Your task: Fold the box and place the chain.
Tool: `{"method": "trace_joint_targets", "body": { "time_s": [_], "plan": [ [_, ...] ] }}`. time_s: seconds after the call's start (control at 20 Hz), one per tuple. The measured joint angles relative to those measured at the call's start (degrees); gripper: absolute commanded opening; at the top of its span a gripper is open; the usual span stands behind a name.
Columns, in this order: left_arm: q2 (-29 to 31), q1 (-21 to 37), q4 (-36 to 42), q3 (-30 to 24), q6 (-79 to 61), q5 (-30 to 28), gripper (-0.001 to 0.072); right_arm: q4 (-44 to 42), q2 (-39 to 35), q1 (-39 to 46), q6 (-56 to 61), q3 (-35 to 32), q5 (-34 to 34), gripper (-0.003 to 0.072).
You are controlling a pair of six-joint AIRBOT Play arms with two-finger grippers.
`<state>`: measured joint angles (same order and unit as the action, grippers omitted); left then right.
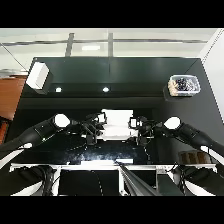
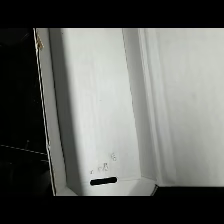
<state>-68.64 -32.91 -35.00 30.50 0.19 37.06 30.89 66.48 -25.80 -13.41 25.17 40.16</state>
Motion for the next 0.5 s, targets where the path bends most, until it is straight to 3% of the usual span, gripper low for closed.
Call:
{"method": "trace_joint_targets", "body": {
  "time_s": [0.1, 0.2, 0.35, 0.4, 0.45, 0.5],
  "plan": [
    [-0.26, 0.0, 0.68, 0.0, -0.07, -0.04, 0.0227, 0.0, 0.0, 0.0, -0.04, 0.0, 0.0, 0.0478],
    [-0.37, 0.0, 0.98, 0.0, -0.22, -0.04, 0.0316, 0.0, 0.0, 0.0, -0.04, 0.0, 0.0, 0.0478],
    [-0.5, 0.0, 1.2, 0.0, -0.24, 0.11, 0.0316, 0.0, 0.0, 0.0, -0.07, 0.0, 0.02, 0.0478],
    [-0.52, 0.0, 1.25, 0.0, -0.24, 0.17, 0.0312, 0.0, 0.0, 0.0, -0.07, 0.0, 0.02, 0.0477],
    [-0.5, 0.0, 1.25, 0.0, -0.26, 0.33, 0.0233, 0.0, 0.0, 0.0, -0.07, 0.0, 0.02, 0.0477],
    [-0.52, 0.0, 1.22, 0.0, -0.35, 0.37, 0.0204, 0.02, 0.0, 0.0, -0.09, 0.0, 0.02, 0.0478]
  ]
}}
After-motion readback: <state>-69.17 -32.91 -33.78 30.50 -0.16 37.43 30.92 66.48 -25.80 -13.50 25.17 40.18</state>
